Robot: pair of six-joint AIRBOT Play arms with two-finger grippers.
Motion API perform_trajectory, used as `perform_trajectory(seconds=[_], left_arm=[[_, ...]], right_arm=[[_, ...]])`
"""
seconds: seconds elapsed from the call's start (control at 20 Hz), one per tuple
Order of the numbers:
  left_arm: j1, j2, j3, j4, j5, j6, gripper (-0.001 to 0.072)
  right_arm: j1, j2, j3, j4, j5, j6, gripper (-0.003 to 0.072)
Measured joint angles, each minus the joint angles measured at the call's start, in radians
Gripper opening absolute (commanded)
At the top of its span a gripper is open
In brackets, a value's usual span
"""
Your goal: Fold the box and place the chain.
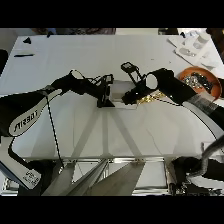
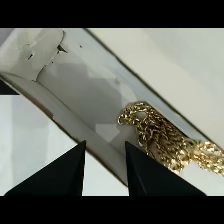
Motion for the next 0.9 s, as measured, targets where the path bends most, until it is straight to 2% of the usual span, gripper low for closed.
perform_trajectory(seconds=[0.25, 0.5, 0.6, 0.75, 0.85, 0.9], left_arm=[[0.000, 0.000, 0.000, 0.000, 0.000, 0.000, 0.0257], [0.000, 0.000, 0.000, 0.000, 0.000, 0.000, 0.0257], [0.000, 0.000, 0.000, 0.000, 0.000, 0.000, 0.0257], [0.000, 0.000, 0.000, 0.000, 0.000, 0.000, 0.0257], [0.000, 0.000, 0.000, 0.000, 0.000, 0.000, 0.0257], [0.000, 0.000, 0.000, 0.000, 0.000, 0.000, 0.0257]], right_arm=[[-0.053, 0.135, 0.000, -0.022, 0.051, 0.005, 0.0296], [-0.192, 0.213, 0.000, -0.069, 0.121, 0.090, 0.0304], [-0.239, 0.215, -0.003, -0.102, 0.138, 0.121, 0.0440], [-0.279, 0.198, -0.014, -0.148, 0.153, 0.151, 0.0483], [-0.291, 0.167, -0.019, -0.168, 0.159, 0.197, 0.0544], [-0.294, 0.148, -0.021, -0.173, 0.161, 0.232, 0.0544]])
